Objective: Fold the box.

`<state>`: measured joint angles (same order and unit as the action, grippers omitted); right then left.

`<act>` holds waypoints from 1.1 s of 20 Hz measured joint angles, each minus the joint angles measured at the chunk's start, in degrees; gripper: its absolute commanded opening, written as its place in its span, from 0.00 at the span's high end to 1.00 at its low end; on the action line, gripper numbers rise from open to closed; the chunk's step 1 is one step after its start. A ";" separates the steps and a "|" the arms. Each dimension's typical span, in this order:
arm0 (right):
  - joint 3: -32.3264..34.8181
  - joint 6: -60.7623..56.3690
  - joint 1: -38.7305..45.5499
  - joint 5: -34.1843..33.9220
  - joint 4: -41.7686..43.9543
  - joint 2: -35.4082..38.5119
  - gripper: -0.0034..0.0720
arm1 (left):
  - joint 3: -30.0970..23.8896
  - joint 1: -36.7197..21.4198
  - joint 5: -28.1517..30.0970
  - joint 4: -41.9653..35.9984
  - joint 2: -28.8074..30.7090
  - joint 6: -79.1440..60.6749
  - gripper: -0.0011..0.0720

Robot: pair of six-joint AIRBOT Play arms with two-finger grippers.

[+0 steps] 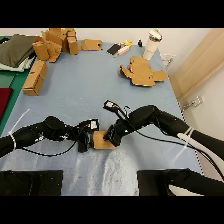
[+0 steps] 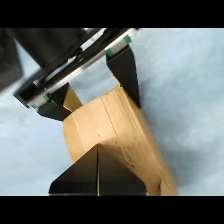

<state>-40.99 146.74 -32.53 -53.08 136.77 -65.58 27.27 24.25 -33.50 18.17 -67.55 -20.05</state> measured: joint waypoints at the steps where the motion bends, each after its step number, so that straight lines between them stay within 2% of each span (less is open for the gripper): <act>1: 0.46 0.15 -1.62 2.47 -2.40 1.44 0.95 | 0.00 0.00 -0.02 0.00 0.00 0.00 0.53; 6: 7.04 0.33 -9.60 15.39 -12.94 10.78 0.94 | 0.00 0.00 -0.02 0.00 0.00 0.00 0.53; 7: 9.05 0.37 -10.78 18.27 -15.10 12.63 0.79 | 0.00 0.00 -0.02 0.00 0.00 0.00 0.53; 8: 10.93 0.44 -11.93 21.00 -17.20 14.43 0.50 | 0.00 0.00 -0.04 0.00 0.00 0.00 0.53; 9: 12.35 0.57 -12.83 22.77 -18.78 15.85 0.41 | 0.00 0.00 -0.04 0.00 0.00 0.00 0.53; 14: 15.21 1.77 -14.62 24.81 -22.38 19.06 0.41 | 0.00 0.00 -0.04 0.00 0.00 0.02 0.53; 16: 15.56 3.76 -15.04 24.90 -23.08 19.41 0.41 | 0.00 0.00 -0.04 0.00 0.00 0.00 0.53; 18: 15.74 5.60 -15.47 24.90 -23.71 19.61 0.37 | 0.00 0.00 -0.04 0.00 0.00 0.02 0.53; 22: 15.91 7.34 -15.67 25.27 -27.10 19.74 0.37 | 0.00 0.00 -0.04 0.00 0.00 0.00 0.53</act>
<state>-25.08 154.08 -48.21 -27.81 109.67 -45.84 27.27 24.25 -33.54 18.17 -67.55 -20.05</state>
